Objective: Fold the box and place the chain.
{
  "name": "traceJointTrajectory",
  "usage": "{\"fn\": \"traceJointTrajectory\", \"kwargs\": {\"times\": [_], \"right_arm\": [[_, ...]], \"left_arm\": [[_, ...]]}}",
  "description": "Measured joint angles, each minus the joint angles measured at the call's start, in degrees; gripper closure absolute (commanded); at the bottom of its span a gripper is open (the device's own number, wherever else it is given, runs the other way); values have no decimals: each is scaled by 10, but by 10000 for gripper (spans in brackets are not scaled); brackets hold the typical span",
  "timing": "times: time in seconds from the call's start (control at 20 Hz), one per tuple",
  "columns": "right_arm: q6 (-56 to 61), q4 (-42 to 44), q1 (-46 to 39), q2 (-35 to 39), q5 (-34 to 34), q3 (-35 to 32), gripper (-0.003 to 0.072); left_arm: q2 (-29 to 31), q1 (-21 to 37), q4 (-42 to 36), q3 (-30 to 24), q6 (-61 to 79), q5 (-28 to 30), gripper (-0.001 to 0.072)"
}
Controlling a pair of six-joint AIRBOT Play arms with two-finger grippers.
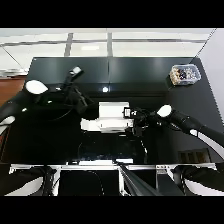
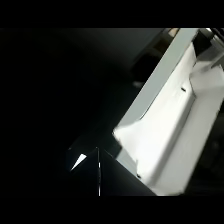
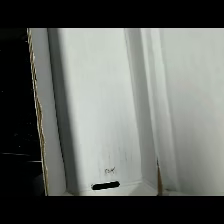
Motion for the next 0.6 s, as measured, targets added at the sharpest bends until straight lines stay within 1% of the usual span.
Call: {"fn": "traceJointTrajectory", "kwargs": {"times": [0.05,0.1,0.15,0.2,0.25,0.3,0.45,0.6], "right_arm": [[0,0,0,0,0,0,580],[0,0,0,0,0,0,580],[0,0,0,0,0,0,580],[0,0,0,0,0,0,580],[0,0,0,0,0,0,580],[0,0,0,0,0,0,580],[0,0,0,0,0,0,580],[0,0,0,0,0,0,580]], "left_arm": [[25,8,2,-20,4,-7,688],[50,12,11,-43,17,-18,669],[69,12,23,-64,36,-28,487],[85,10,35,-83,59,-30,174],[96,6,49,-99,80,-30,-7],[103,1,61,-113,104,-24,-7],[111,-18,80,-133,190,22,-7],[90,-43,86,-133,277,49,-7]]}}
